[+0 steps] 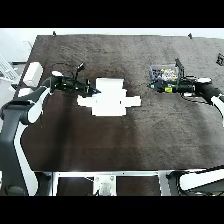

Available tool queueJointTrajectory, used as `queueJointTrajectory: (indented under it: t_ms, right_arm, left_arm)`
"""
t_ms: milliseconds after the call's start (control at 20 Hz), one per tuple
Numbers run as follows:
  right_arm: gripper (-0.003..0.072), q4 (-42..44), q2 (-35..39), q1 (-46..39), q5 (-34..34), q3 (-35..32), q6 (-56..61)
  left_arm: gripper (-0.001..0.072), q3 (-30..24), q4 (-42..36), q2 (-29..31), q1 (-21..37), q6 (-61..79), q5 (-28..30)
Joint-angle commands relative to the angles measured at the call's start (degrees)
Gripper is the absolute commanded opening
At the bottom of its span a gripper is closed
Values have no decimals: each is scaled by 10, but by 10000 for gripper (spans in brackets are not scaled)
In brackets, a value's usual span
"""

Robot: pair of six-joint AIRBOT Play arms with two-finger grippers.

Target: Fold the box and place the chain.

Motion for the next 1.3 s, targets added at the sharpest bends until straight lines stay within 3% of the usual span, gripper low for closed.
queueJointTrajectory:
  t_ms: [0,250,350,850,1100,1250]
  right_arm:
    - [124,5,0,4,-2,-9,-16]
    - [113,5,0,21,-1,-16,-15]
    - [47,5,1,25,3,-16,-16]
    - [16,48,1,40,91,-17,-54]
    - [12,85,3,52,65,-20,-156]
    - [10,133,39,65,-9,-68,-254]
  left_arm:
    - [17,-60,-45,18,0,115,52]
    - [17,-66,-39,16,0,147,61]
    - [17,-66,-35,16,0,151,61]
    - [20,-66,-10,15,0,155,69]
    - [23,-66,-10,15,0,155,67]
    - [23,-66,-10,15,0,150,67]
